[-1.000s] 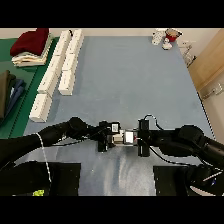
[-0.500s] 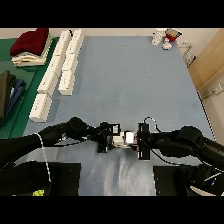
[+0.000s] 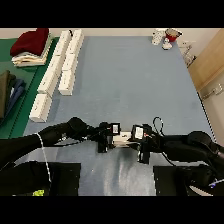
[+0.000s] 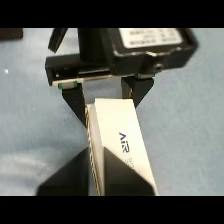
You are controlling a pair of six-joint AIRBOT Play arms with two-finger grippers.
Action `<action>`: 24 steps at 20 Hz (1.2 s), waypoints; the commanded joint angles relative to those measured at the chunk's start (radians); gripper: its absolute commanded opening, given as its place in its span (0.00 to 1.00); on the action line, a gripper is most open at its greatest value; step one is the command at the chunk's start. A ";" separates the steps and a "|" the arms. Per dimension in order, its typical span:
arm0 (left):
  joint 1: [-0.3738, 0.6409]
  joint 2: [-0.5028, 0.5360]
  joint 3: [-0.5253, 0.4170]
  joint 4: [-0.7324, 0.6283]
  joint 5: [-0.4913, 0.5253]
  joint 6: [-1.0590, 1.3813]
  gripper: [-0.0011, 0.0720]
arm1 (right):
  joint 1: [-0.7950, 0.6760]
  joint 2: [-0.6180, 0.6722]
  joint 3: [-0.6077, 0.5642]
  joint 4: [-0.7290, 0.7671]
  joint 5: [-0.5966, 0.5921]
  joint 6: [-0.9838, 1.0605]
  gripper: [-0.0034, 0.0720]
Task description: Fold the box.
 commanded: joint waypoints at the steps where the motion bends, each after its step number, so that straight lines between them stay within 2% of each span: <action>1: 0.001 0.000 0.000 0.000 0.000 0.000 0.50 | -0.010 0.101 -0.117 0.162 0.214 0.124 0.06; 4: 0.001 0.000 0.000 0.000 0.000 0.000 0.50 | 0.021 0.185 -0.237 0.175 0.414 0.328 0.05; 7: 0.001 0.000 0.000 0.000 0.000 0.000 0.50 | 0.035 0.186 -0.312 0.173 0.507 0.407 0.05; 19: 0.001 0.000 0.000 0.000 0.000 0.000 0.50 | 0.041 0.064 -0.327 0.170 0.466 0.415 0.05; 24: 0.001 0.000 0.000 0.000 0.000 0.000 0.50 | 0.041 0.051 -0.332 0.170 0.462 0.415 0.05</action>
